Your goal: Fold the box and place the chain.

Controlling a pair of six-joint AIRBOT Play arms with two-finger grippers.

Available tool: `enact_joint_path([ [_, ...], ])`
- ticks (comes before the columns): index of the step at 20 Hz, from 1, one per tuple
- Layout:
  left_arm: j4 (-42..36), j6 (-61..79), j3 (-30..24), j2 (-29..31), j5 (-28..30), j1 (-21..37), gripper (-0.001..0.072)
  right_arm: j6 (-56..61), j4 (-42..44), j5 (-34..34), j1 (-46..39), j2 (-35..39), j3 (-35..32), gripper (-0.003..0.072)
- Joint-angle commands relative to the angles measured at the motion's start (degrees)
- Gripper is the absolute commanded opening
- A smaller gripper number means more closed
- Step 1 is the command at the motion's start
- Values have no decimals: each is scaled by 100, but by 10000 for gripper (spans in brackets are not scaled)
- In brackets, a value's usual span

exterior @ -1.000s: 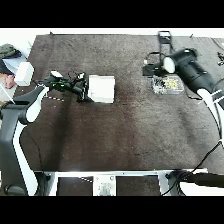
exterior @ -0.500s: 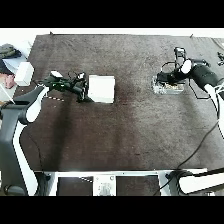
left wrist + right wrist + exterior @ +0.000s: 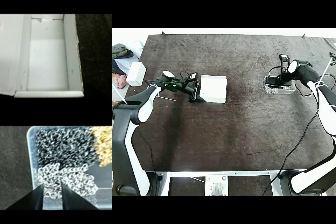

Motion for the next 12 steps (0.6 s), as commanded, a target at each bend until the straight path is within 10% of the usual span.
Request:
enact_joint_path([
  [1,2,0,4,0,0,7,415,-162,96,197,-2,-72,44,250],
  [8,2,0,4,0,0,7,415,-232,92,151,31,-98,46,5],
  [12,2,0,4,0,0,7,415,-273,90,68,44,101,46,-9],
])
